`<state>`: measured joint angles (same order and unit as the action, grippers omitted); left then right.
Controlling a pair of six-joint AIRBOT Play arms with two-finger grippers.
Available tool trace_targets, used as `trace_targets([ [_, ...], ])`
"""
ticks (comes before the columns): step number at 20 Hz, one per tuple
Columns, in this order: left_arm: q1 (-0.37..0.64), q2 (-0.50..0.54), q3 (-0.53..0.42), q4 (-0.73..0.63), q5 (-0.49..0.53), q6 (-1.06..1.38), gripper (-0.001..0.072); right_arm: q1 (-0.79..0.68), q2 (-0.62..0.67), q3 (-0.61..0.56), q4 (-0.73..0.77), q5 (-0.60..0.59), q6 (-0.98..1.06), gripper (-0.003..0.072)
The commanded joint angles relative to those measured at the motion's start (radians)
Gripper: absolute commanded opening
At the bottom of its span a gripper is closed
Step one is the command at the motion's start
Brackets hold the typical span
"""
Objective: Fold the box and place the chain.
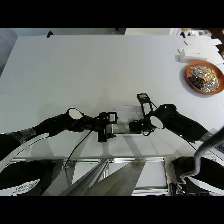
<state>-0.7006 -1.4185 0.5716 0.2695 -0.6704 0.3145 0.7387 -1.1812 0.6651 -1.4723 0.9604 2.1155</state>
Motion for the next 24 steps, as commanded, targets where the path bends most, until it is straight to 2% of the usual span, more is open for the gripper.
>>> trace_targets([
  [1, 0.001, 0.0, 0.0, 0.0, 0.001, 0.0, 0.0111, 0.027, -0.017, 0.003, -0.007, 0.004, 0.009, 0.0202],
  [4, 0.001, 0.0, 0.0, 0.0, 0.0, 0.0, 0.0111, 0.027, -0.017, 0.003, -0.026, 0.018, 0.008, 0.0022],
  [8, 0.001, 0.0, 0.0, 0.0, 0.0, 0.0, 0.0111, 0.027, -0.017, 0.003, -0.035, 0.018, 0.009, 0.0018],
  [9, 0.001, 0.0, 0.0, 0.0, 0.0, 0.0, 0.0111, 0.027, -0.017, 0.003, -0.035, 0.014, 0.009, 0.0061],
  [10, 0.001, 0.0, 0.0, 0.0, 0.0, 0.0, 0.0111, 0.027, -0.017, 0.003, -0.035, 0.01, 0.009, 0.0236],
  [11, 0.001, 0.0, 0.0, 0.0, 0.0, 0.0, 0.0111, 0.027, -0.017, 0.003, -0.035, 0.007, 0.009, 0.0254],
  [15, 0.001, 0.0, 0.0, 0.0, 0.0, 0.0, 0.0111, 0.027, -0.017, 0.003, -0.036, -0.004, 0.01, 0.0253],
  [16, 0.001, 0.0, 0.0, 0.0, 0.0, 0.0, 0.0111, 0.027, -0.017, 0.003, -0.036, -0.004, 0.01, 0.0238],
  [17, 0.001, 0.0, 0.0, 0.0, 0.0, 0.0, 0.0111, 0.027, -0.017, 0.003, -0.035, -0.004, 0.01, 0.011],
  [18, 0.001, 0.0, 0.0, 0.0, 0.0, 0.0, 0.0111, 0.027, -0.018, 0.003, -0.035, -0.004, 0.01, 0.0047],
  [21, 0.001, 0.0, 0.0, 0.0, 0.0, 0.0, 0.0111, 0.027, -0.019, 0.003, -0.035, -0.003, 0.01, 0.0017],
  [24, 0.001, 0.0, 0.0, 0.0, 0.0, 0.0, 0.0111, 0.027, -0.019, 0.003, -0.037, 0.004, 0.009, 0.0018],
])
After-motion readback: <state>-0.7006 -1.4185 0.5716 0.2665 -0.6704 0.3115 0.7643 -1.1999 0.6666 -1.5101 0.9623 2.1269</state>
